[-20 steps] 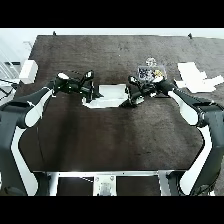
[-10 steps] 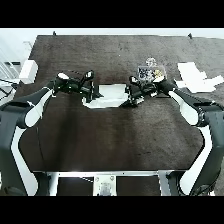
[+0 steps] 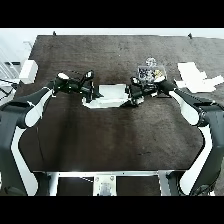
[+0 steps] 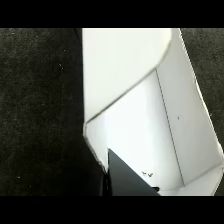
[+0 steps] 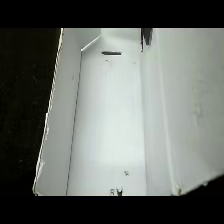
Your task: Fold the box and place the chain.
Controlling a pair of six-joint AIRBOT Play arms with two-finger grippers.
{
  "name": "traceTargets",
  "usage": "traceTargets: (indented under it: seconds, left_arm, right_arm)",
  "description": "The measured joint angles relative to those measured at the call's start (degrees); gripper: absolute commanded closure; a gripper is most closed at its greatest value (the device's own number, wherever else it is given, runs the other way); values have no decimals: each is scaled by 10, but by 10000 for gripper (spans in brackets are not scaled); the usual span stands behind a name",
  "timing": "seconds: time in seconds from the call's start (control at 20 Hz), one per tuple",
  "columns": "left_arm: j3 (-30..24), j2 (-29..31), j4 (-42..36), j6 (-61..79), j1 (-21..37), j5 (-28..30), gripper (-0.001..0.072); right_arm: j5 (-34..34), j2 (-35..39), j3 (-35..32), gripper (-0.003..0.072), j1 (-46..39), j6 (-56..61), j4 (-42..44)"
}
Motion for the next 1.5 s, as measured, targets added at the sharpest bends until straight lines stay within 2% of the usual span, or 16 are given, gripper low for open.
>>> traceTargets:
  seconds: [0.9,1.5]
  left_arm:
    - [0,0,0,0,0,1,690]
    - [0,0,-1,4,0,26,690]
  right_arm:
    - [-37,-7,2,-34,-2,-11,14]
    - [-40,-7,2,-11,-2,2,17]
